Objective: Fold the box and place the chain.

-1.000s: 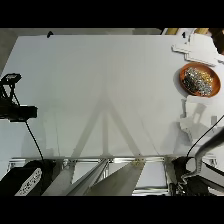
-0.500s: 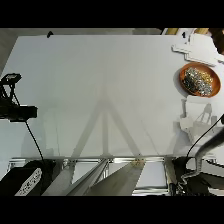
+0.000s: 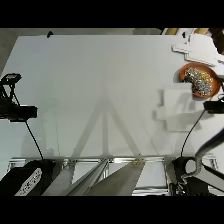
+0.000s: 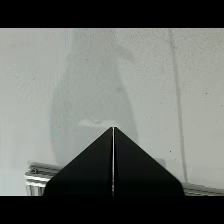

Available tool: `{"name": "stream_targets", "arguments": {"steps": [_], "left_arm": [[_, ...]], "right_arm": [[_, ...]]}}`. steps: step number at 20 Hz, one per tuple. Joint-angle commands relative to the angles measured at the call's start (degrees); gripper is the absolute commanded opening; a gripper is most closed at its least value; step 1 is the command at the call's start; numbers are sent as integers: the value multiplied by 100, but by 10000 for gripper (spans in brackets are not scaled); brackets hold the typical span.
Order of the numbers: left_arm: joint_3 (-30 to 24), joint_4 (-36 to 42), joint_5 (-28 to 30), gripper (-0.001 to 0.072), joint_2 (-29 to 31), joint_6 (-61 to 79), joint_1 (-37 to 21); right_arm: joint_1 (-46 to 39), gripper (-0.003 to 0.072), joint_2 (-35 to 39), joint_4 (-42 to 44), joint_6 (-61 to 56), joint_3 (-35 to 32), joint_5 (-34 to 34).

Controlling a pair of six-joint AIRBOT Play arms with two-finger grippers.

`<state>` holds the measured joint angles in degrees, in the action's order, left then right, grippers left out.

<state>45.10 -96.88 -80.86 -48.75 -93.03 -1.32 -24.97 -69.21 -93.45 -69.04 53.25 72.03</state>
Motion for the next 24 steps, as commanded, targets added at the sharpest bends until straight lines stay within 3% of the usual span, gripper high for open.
{"name": "stream_targets", "arguments": {"steps": [1,5,8,14,17,18,20,22,24], "left_arm": [[-4,0,2,9,2,2,-2],[-4,0,2,9,2,2,-2],[-4,0,4,9,2,2,-2],[-4,114,216,8,2,4,-2],[-4,369,1071,9,-4,164,-2],[-4,625,1283,33,-7,302,-2],[-4,1641,1670,308,-68,1401,-2],[-4,3471,1738,308,-308,2756,-2],[-4,5633,1429,311,-778,4221,11]], "right_arm": [[988,17,726,1674,68,-326,-48],[2341,17,1755,2579,-319,-1576,-1025],[3510,17,2275,2675,-861,-2142,-1803],[5034,18,2347,2142,-1853,-2194,-2590],[5139,18,2347,2039,-1930,-2194,-2551],[5139,18,2347,2035,-1928,-2194,-2542],[5139,18,2347,2039,-1928,-2194,-2527],[5139,18,2347,2039,-1928,-2194,-2509],[5139,18,2347,2050,-1928,-2194,-2505]]}}
